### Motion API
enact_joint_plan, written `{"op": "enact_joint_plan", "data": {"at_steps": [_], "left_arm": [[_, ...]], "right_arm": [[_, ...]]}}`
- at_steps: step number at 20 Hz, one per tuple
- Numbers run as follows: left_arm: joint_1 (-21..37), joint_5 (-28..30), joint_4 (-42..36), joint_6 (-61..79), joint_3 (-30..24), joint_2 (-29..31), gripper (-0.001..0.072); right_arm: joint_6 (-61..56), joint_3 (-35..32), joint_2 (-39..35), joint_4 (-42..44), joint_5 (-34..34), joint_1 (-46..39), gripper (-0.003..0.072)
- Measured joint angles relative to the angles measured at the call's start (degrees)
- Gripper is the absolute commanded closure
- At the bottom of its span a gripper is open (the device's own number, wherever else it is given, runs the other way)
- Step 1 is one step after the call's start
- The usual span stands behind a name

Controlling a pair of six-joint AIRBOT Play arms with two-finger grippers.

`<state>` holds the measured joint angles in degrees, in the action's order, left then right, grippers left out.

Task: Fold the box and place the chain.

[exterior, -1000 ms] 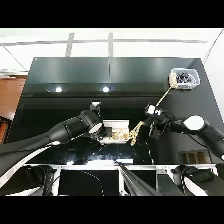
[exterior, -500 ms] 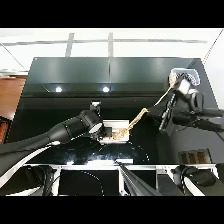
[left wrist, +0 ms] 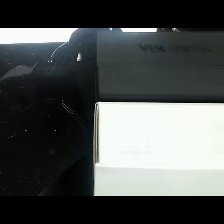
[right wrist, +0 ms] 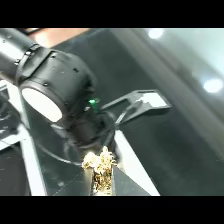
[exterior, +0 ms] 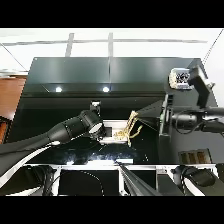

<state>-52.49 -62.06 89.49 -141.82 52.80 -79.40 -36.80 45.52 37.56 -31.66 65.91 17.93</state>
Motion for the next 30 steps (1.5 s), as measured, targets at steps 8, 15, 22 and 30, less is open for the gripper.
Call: {"op": "enact_joint_plan", "data": {"at_steps": [8,15,22,30], "left_arm": [[0.00,0.00,0.00,-0.02,0.00,0.00,0.0679],[0.00,0.00,0.00,-0.02,0.00,0.00,0.0679],[0.02,0.00,0.00,-0.02,0.00,0.00,0.0679],[0.00,0.00,0.02,-0.02,0.00,0.00,0.0679]], "right_arm": [[-1.42,-0.35,11.54,-3.91,-0.26,4.35,0.0645],[-1.81,-0.35,15.54,-6.12,2.62,3.15,0.0165],[-5.44,-7.21,15.37,-16.31,10.21,-7.67,-0.0029],[16.33,-20.50,15.37,-16.63,-12.31,3.26,-0.0029]]}}
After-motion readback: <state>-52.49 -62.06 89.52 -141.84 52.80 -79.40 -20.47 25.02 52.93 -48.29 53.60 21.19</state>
